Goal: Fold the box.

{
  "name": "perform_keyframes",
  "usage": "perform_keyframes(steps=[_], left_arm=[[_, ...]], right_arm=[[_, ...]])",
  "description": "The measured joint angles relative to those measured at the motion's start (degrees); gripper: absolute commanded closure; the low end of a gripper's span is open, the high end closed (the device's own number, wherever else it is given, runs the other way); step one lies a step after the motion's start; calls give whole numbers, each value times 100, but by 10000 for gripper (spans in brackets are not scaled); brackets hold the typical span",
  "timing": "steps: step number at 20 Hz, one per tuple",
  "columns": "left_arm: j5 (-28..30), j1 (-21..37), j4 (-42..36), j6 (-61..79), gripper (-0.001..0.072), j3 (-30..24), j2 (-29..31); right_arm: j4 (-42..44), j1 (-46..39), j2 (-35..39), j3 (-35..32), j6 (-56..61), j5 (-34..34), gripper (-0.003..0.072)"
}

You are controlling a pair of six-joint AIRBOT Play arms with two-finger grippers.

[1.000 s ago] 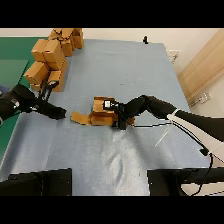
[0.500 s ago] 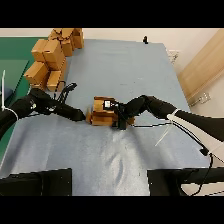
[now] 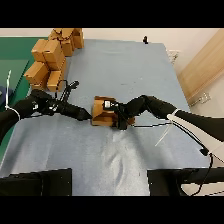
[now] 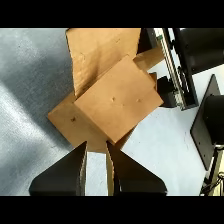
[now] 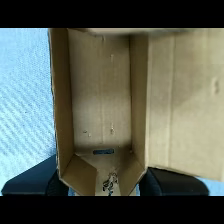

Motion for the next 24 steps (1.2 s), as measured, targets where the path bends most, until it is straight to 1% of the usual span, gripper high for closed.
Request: perform_keyframes(steps=[4, 5, 6, 8, 11, 12, 13, 23, 24], left_arm=[[72, 0, -175, 127, 507, 0, -96], [92, 13, -177, 140, 602, 0, -105], [94, 44, -170, 146, 664, 0, -114], [138, 151, -70, 162, 664, 0, -129], [-72, 402, 160, 164, 656, 0, -129], [-90, 463, 166, 162, 556, 0, -129], [-129, 505, 138, 168, 515, 0, -129], [-170, 470, -356, 424, 511, 0, -142], [-149, 466, -409, 431, 325, 0, -166]], right_arm=[[2, 0, 0, 0, 4, -9, 679], [2, 0, 0, 2, 4, -20, 679], [2, 0, 0, 2, 4, -24, 679], [0, 0, 0, 2, -17, -52, 679], [0, 0, 0, 0, -17, -59, 679], [0, 0, 0, 0, -17, -61, 679], [0, 0, 0, 0, -17, -61, 679], [2, 0, 0, 2, -13, -74, 679], [0, 0, 0, 0, -13, -74, 679]])
